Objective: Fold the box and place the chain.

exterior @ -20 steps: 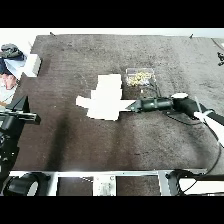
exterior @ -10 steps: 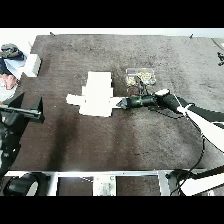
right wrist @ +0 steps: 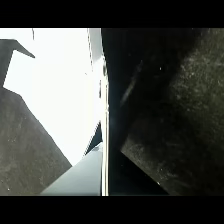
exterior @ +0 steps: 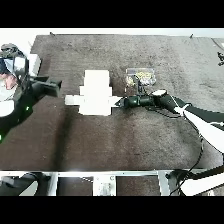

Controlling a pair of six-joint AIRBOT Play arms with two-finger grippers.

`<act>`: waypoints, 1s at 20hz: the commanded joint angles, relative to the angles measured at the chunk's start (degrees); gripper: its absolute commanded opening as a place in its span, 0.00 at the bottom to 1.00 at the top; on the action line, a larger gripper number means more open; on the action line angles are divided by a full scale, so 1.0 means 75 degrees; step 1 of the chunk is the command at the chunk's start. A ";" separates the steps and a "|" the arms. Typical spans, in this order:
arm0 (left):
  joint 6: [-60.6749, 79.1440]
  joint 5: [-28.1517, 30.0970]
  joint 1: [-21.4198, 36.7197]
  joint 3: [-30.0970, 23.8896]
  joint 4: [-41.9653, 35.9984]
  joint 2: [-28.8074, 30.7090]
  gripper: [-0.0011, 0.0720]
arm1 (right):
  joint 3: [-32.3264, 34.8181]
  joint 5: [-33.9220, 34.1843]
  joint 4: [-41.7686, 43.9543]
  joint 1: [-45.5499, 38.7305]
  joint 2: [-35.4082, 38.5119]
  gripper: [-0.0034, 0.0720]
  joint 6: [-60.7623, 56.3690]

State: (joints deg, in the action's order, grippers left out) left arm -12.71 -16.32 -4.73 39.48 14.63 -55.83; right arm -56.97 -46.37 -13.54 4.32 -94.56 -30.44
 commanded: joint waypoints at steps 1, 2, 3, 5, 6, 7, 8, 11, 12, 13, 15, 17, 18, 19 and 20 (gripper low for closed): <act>-0.0603 -0.2314 0.0790 0.1547 0.0003 -0.1888 0.83 | -0.0009 0.0041 0.0262 0.0070 -0.0003 0.03 0.0242; -0.0691 -0.3005 0.1090 0.1953 0.0026 -0.2337 0.83 | -0.0009 0.0038 0.0306 0.0070 -0.0003 0.03 0.0382; -0.0746 -0.3710 0.1338 0.2340 0.0175 -0.2742 0.83 | -0.0009 0.0035 0.0335 0.0076 -0.0003 0.03 0.0388; -0.1067 -0.5109 0.1594 0.3220 0.0705 -0.3628 0.84 | -0.0009 0.0029 0.0332 0.0096 -0.0003 0.03 0.0495; -0.1142 -0.5572 0.1597 0.3669 0.1061 -0.4060 0.84 | -0.0009 0.0023 0.0323 0.0105 -0.0003 0.03 0.0667; -0.1221 -0.6009 0.1585 0.4115 0.1332 -0.4473 0.85 | -0.0009 0.0017 0.0326 0.0105 -0.0003 0.03 0.0699; -0.1300 -0.6531 0.1553 0.4587 0.1454 -0.4893 0.86 | -0.0009 0.0015 0.0329 0.0114 -0.0003 0.03 0.0711; -0.1684 -0.7367 0.1542 0.5823 0.1623 -0.5896 0.86 | -0.0009 0.0017 0.0323 0.0192 -0.0006 0.03 0.0793; -0.1874 -0.7624 0.1542 0.6207 0.1763 -0.6178 0.86 | -0.0009 0.0017 0.0326 0.0192 -0.0006 0.03 0.0842; -0.2066 -0.7956 0.1539 0.6580 0.1830 -0.6470 0.86 | -0.0009 0.0017 0.0326 0.0192 -0.0006 0.03 0.0903; -0.2133 -0.8582 0.1524 0.7187 0.1845 -0.6974 0.86 | -0.0009 0.0017 0.0323 0.0192 -0.0006 0.03 0.0924; -0.2189 -0.8580 0.1448 0.7426 0.1967 -0.7230 0.86 | -0.0009 0.0017 0.0323 0.0192 -0.0006 0.03 0.0953; -0.2189 -0.8501 0.1393 0.7498 0.2113 -0.7326 0.86 | -0.0009 0.0017 0.0323 0.0192 -0.0006 0.03 0.0968; -0.2183 -0.8390 0.1335 0.7522 0.2203 -0.7426 0.86 | -0.0009 0.0015 0.0323 0.0192 -0.0006 0.03 0.0976; -0.2177 -0.8338 0.1268 0.7528 0.2288 -0.7525 0.86 | -0.0009 0.0012 0.0321 0.0192 -0.0006 0.03 0.0976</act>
